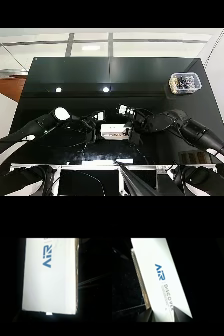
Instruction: Fold the box and place the chain.
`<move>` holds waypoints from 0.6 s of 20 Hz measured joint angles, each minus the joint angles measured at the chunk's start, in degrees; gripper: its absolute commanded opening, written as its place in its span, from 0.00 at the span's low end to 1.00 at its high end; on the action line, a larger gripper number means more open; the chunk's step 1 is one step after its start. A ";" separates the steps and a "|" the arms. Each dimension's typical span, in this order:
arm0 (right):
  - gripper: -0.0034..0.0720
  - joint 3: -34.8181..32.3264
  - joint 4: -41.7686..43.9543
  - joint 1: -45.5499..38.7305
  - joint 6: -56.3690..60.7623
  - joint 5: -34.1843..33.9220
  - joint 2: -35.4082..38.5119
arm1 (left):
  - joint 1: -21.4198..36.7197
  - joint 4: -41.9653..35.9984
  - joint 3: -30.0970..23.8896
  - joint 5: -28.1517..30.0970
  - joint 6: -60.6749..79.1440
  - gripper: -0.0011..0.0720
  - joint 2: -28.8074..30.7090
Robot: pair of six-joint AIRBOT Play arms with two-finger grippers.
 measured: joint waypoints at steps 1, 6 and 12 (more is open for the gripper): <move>0.54 0.00 -0.15 0.00 0.02 -0.17 0.00 | 0.00 0.02 0.00 0.00 0.11 0.12 0.00; 0.54 0.04 -0.68 0.00 0.17 -1.29 0.00 | 0.00 0.07 0.00 -0.04 0.15 0.12 -0.02; 0.54 0.04 -0.96 0.09 0.20 -1.42 -0.72 | 0.00 0.09 0.00 -0.07 0.15 0.12 -0.02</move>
